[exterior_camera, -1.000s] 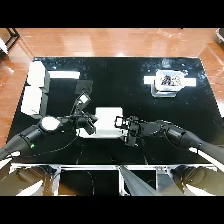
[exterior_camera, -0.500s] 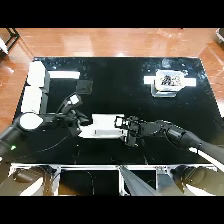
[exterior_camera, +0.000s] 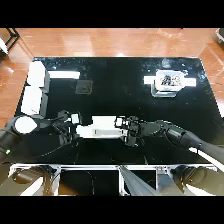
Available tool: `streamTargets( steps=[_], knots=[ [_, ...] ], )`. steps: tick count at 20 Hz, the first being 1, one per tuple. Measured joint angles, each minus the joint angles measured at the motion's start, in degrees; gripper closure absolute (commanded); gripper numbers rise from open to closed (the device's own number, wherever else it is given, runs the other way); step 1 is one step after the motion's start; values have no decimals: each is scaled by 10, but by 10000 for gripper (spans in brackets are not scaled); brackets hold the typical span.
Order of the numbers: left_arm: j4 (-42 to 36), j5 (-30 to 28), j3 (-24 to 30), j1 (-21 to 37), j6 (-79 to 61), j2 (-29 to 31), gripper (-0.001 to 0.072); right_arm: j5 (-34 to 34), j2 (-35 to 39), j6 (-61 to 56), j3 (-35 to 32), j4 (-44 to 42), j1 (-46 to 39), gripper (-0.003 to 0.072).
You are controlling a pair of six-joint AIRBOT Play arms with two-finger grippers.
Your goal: Fold the box and place the chain.
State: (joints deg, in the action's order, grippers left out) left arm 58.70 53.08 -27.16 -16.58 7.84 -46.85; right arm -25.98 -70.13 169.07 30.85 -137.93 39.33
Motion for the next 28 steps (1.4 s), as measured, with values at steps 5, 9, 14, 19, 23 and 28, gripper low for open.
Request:
streamTargets(
  steps=[5,9,14,19,23,28],
  knots=[
    [-32,-37,3,-40,-63,-47,73,-1,0,-1,0,0,0,436],
    [-46,-64,3,-56,-86,-83,76,-1,0,-2,0,0,0,436],
    [-65,-82,2,-69,-114,-108,89,0,0,-5,0,0,0,436],
    [-71,-92,1,-76,-122,-116,97,0,0,-6,0,0,0,436],
    [-73,-105,1,-90,-124,-117,273,0,0,-6,0,0,0,436],
    [-80,-118,1,-102,-125,-118,357,0,0,-7,0,0,0,436]
  ],
)
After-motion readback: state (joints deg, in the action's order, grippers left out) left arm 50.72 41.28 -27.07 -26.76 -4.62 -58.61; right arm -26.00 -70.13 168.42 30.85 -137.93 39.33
